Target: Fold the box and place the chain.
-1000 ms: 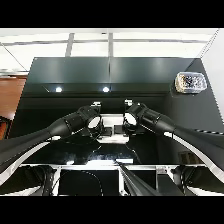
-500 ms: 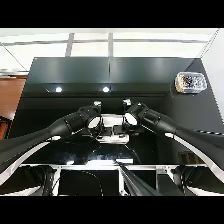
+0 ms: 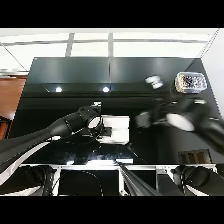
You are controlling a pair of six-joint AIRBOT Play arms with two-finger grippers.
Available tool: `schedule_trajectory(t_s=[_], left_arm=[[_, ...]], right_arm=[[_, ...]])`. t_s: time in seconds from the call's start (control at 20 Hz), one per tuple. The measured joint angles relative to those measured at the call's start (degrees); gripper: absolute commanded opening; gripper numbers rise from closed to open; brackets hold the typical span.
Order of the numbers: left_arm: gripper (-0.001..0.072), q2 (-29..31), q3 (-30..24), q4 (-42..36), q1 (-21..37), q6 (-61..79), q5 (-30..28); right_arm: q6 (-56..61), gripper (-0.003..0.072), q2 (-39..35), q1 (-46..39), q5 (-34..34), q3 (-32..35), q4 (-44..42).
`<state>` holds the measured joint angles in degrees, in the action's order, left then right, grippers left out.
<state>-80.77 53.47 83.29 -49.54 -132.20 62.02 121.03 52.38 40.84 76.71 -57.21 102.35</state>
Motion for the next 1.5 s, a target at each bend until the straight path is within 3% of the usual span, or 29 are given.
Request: schedule_trajectory(t_s=[0.15, 0.3, 0.35, 0.4, 0.5, 0.6, 0.75, 0.8, 1.0, 1.2, 1.5], left_arm=[[0.0029, 0.0, 0.0, 0.0, 0.0, -0.1, 0.0], [0.0029, 0.0, 0.0, 0.0, 0.0, -0.1, 0.0], [0.0029, 0.0, 0.0, 0.0, 0.0, -0.1, 0.0], [0.0029, 0.0, 0.0, 0.0, 0.0, -0.1, 0.0], [0.0029, 0.0, 0.0, 0.0, 0.0, -0.1, 0.0], [0.0029, 0.0, 0.0, 0.0, 0.0, -0.1, 0.0], [0.0029, 0.0, 0.0, 0.0, 0.0, -0.1, 0.0], [0.0029, 0.0, 0.0, 0.0, 0.0, -0.1, 0.0], [0.0029, 0.0, 0.0, 0.0, 0.0, 0.0, 0.0], [0.0029, 0.0, 0.0, 0.0, 0.0, 0.0, 0.0], [0.0029, 0.0, 0.0, 0.0, 0.0, 0.0, 0.0]], right_arm=[[0.0, 0.0424, -4.9, -9.5, -1.9, 1.9, 16.4], [3.8, 0.0427, -5.2, -23.8, -14.3, 5.8, 22.5], [6.9, 0.0605, -3.9, -29.1, -19.4, 6.7, 22.4], [9.6, 0.072, -2.0, -34.1, -24.1, 7.3, 20.4], [11.0, 0.072, 3.1, -41.9, -32.3, 7.1, 12.8], [3.8, 0.072, 10.4, -47.3, -37.0, 3.4, 1.9], [-5.3, 0.072, 24.5, -52.9, -32.0, -9.2, -16.1], [-6.8, 0.0649, 29.5, -54.4, -28.1, -14.6, -22.0], [-4.9, 0.0619, 44.3, -57.4, -15.3, -31.6, -34.8], [-0.5, 0.0618, 50.7, -58.3, -10.9, -37.8, -36.8], [3.0, 0.0618, 52.9, -58.9, -11.6, -39.8, -35.9]])
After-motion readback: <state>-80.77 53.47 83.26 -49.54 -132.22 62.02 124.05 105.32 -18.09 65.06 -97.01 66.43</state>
